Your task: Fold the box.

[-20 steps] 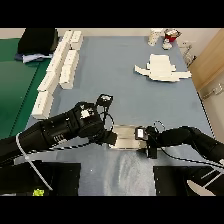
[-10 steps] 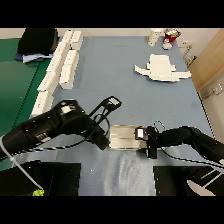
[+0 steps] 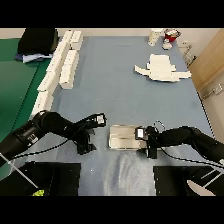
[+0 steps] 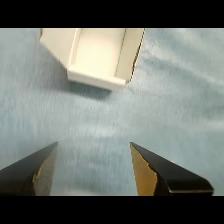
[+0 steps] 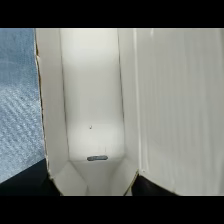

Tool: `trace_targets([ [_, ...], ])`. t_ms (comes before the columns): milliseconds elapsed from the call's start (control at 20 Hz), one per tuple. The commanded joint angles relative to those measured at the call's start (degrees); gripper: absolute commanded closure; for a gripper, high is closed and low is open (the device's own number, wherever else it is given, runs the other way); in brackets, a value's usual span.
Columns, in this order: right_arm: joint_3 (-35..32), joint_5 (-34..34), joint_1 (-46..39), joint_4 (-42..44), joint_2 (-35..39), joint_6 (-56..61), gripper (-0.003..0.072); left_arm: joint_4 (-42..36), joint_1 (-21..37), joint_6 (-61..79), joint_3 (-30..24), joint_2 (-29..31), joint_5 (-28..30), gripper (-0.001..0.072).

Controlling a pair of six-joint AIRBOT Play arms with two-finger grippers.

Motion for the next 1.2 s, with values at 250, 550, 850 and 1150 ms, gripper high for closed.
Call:
trace_targets([
  [250,0.04,0.00,0.04,0.02,0.04,0.02,0.0171,-24.39,1.60,36.48,-5.42,-11.04,12.26,0.0009],
  [550,0.04,0.02,0.04,0.02,0.04,0.02,0.0171,-29.00,-0.57,40.54,-5.42,-14.08,15.06,0.0009],
  [850,0.04,0.00,0.04,0.02,0.04,0.02,0.0171,-31.30,-2.01,40.52,-5.42,-16.35,16.17,0.0009],
  [1150,0.04,0.00,0.04,0.02,0.04,0.02,0.0171,-33.03,-4.83,40.50,-5.38,-18.58,18.14,0.0009],
])
